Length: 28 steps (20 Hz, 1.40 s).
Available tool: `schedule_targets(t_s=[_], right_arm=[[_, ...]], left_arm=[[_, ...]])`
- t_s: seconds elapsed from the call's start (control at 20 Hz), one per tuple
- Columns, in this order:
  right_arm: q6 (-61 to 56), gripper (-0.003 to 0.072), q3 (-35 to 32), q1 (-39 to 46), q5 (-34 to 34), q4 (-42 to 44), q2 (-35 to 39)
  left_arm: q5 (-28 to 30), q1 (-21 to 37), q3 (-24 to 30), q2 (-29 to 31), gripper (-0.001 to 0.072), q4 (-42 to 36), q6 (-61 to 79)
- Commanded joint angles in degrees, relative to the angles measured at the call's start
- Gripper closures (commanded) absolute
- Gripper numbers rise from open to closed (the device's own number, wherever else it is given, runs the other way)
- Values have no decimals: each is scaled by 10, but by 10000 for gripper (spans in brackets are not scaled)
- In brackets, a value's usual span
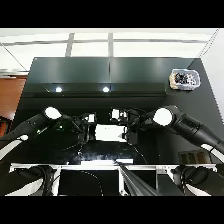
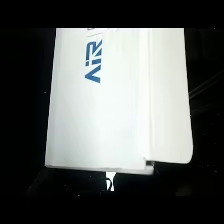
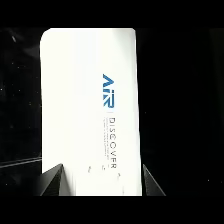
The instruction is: Fold the box and place the chain.
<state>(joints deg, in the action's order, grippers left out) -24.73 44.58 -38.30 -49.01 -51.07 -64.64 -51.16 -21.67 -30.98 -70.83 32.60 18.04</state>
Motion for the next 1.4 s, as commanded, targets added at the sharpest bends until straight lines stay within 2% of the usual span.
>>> schedule_targets(t_s=[0.0,0.4,0.65,0.75,0.85,0.9,0.95,1.35], right_arm=[[-6,93,0,0,2,1,0],[-18,93,-2,-5,-29,24,-4],[-24,95,-1,-14,9,0,-16],[-25,243,0,-11,29,1,-16],[-25,245,0,-11,23,0,-16],[-25,291,0,-11,16,0,-16],[-25,381,1,-11,10,0,-16],[-36,380,0,-12,-7,0,-15]], left_arm=[[1,0,0,0,305,0,0],[1,0,0,0,306,0,0],[1,0,0,0,306,0,0],[1,0,0,0,306,0,0],[1,0,0,0,306,0,0],[0,0,0,0,306,0,0],[0,0,0,0,306,0,0],[-1,0,0,0,306,0,0]])
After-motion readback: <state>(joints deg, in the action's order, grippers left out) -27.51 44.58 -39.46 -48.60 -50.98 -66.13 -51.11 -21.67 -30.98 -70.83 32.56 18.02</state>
